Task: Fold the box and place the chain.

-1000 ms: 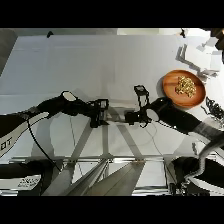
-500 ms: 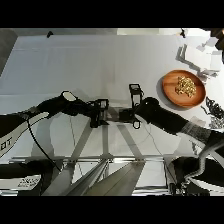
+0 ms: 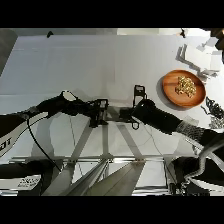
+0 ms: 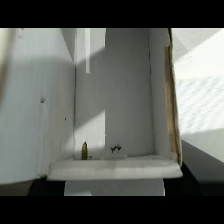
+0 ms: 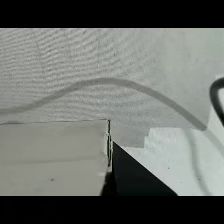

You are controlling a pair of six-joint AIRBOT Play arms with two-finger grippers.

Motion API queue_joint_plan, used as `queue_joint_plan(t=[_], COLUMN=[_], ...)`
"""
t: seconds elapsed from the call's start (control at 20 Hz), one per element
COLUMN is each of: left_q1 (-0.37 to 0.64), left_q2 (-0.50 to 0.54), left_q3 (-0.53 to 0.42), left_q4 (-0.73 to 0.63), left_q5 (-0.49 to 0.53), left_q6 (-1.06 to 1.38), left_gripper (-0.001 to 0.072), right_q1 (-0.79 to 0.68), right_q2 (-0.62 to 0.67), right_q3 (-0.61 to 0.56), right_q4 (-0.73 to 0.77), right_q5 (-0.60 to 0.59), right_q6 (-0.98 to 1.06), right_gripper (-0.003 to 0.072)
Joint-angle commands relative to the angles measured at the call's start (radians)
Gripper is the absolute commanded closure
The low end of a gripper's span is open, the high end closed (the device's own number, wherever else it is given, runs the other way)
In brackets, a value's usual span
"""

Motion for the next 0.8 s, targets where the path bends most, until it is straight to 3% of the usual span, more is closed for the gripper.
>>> queue_joint_plan(t=[0.0,0.05,0.1,0.4,0.75], left_q1=[-0.001,-0.001,-0.001,-0.001,-0.001], left_q2=[-0.001,-0.001,-0.001,-0.001,-0.001], left_q3=[0.000,0.000,0.000,0.000,0.000], left_q4=[-0.003,-0.003,-0.003,-0.002,-0.002], left_q5=[0.000,0.000,0.000,0.000,0.000], left_q6=[-0.001,-0.001,-0.001,-0.001,-0.001], left_gripper=[0.0365,0.0365,0.0365,0.0365,0.0365], right_q1=[0.001,0.001,0.002,0.009,0.005], right_q2=[0.001,0.008,0.024,0.196,0.335], right_q3=[0.000,0.000,0.000,0.000,0.000], right_q4=[0.003,0.003,0.005,0.018,-0.010], right_q5=[-0.021,-0.020,-0.019,0.073,0.280], right_q6=[0.023,0.020,-0.009,-0.131,-0.290], right_gripper=[0.0618,0.0486,0.0429,0.0389,0.0389])
